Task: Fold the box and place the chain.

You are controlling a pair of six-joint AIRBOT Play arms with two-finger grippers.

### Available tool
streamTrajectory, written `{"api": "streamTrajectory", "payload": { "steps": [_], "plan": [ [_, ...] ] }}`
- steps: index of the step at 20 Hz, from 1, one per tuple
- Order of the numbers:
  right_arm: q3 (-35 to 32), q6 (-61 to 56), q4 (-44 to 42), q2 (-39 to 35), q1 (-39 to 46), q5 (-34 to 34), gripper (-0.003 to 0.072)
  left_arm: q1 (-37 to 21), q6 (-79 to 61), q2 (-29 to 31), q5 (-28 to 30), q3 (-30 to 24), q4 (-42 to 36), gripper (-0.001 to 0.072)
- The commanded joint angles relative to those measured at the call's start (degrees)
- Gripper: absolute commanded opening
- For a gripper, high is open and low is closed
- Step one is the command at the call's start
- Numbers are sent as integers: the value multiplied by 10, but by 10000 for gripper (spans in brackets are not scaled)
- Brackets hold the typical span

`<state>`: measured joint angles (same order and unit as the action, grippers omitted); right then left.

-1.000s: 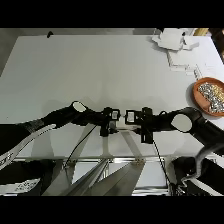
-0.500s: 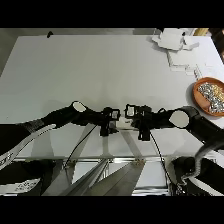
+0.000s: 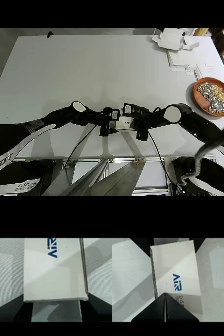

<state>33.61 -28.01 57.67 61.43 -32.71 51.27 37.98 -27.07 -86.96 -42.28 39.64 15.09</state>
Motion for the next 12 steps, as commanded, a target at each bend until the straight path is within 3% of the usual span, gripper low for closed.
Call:
{"api": "streamTrajectory", "payload": {
  "steps": [1, 3, 6, 12],
  "plan": [
    [1, -7, 9, -11, 0, 2, 20, 0, 1, 0, 0, 0, -1, 320],
    [11, -49, 34, -45, 0, 5, 20, 0, 1, 0, 0, 0, -1, 320],
    [23, -137, 150, -115, 10, -10, 19, 0, 1, 0, 0, 0, -1, 320],
    [23, -213, 197, -135, 212, 67, 19, 0, 1, 0, 0, 0, -1, 319]
  ]
}}
